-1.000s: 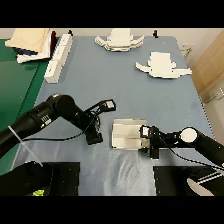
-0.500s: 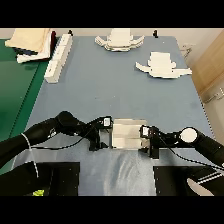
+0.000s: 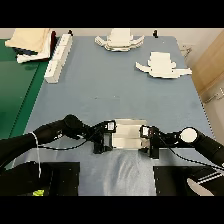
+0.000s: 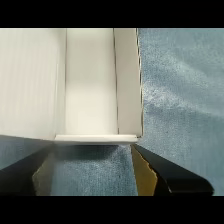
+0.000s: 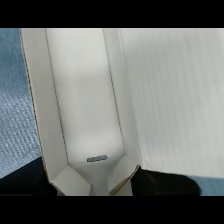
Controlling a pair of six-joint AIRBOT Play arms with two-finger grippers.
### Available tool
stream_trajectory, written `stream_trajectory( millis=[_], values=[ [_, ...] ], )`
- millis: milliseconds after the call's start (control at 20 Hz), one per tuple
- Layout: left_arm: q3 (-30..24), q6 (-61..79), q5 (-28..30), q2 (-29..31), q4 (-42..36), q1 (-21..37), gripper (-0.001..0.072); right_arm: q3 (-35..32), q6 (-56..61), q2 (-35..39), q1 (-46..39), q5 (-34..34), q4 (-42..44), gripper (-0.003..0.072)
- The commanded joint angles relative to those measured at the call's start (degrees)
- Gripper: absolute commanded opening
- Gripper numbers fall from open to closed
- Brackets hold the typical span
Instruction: Fold the box.
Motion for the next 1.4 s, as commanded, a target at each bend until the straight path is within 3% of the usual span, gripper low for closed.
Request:
stream_trajectory(
  millis=[0,200,550,650,700,950,1050,1350],
  values=[
    [0.2,0.5,2.8,-0.8,-2.4,-1.9,0.0709,0.0,0.0,0.0,0.0,0.0,0.0,0.0514],
    [0.2,0.5,6.4,-0.9,-4.1,-3.7,0.0708,0.0,0.0,0.0,0.0,0.0,0.0,0.0514],
    [0.0,0.4,6.8,-0.9,-4.1,-5.6,0.0706,0.0,0.0,0.0,0.0,0.0,0.0,0.0514],
    [0.0,0.3,6.8,-0.9,-3.5,-5.6,0.0418,0.0,0.0,0.0,0.0,0.0,0.0,0.0514],
    [0.0,0.3,6.7,-0.9,-2.8,-5.6,0.041,0.0,0.0,0.0,0.0,0.0,0.0,0.0514],
    [0.0,0.3,6.8,-0.9,-2.6,-5.6,0.0426,0.0,0.0,0.0,0.0,0.0,0.0,0.0514],
    [0.0,0.3,6.8,-0.9,-2.7,-5.6,0.0709,0.0,0.0,0.0,0.0,0.0,0.0,0.0514],
    [-0.5,0.1,7.1,-0.5,-2.6,-5.5,0.0709,0.0,0.0,0.0,0.0,0.0,0.0,0.0514]
  ],
)
